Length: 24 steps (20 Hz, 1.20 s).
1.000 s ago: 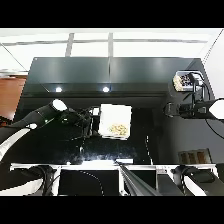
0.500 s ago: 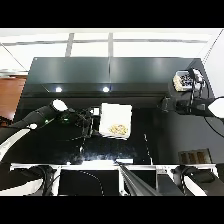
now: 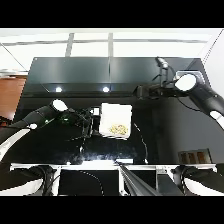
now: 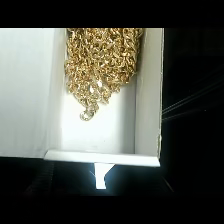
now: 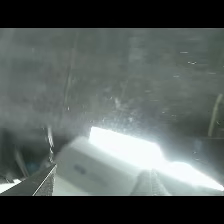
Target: Fold the box and place the chain.
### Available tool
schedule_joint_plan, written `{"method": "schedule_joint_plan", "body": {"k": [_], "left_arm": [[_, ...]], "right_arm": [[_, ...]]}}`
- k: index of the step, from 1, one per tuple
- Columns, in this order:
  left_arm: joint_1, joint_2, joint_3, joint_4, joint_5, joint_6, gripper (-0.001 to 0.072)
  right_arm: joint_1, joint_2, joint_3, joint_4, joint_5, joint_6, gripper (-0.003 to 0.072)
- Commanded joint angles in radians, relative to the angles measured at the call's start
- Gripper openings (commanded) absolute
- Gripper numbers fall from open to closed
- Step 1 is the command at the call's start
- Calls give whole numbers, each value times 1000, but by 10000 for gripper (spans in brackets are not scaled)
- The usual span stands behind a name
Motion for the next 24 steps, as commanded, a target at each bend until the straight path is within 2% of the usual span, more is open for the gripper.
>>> {"method": "schedule_joint_plan", "body": {"k": [1,4,6,10,12,15,17,24], "left_arm": [[0,-1,1,0,1,0,432],[0,-1,1,0,1,0,432],[0,-1,1,0,1,0,432],[0,-1,1,0,1,0,432],[0,-1,1,0,2,0,432],[0,-1,1,0,2,0,432],[0,-1,1,0,2,0,432],[0,-1,1,0,2,0,432]], "right_arm": [[44,-77,35,59,104,-252,715],[53,-72,35,79,267,-498,707],[60,-45,35,76,340,-535,707],[72,53,34,69,409,-534,707],[108,75,15,63,380,-544,707],[178,77,-62,77,214,-588,707],[220,77,-102,76,153,-633,708],[259,77,-115,-5,157,-652,706]]}}
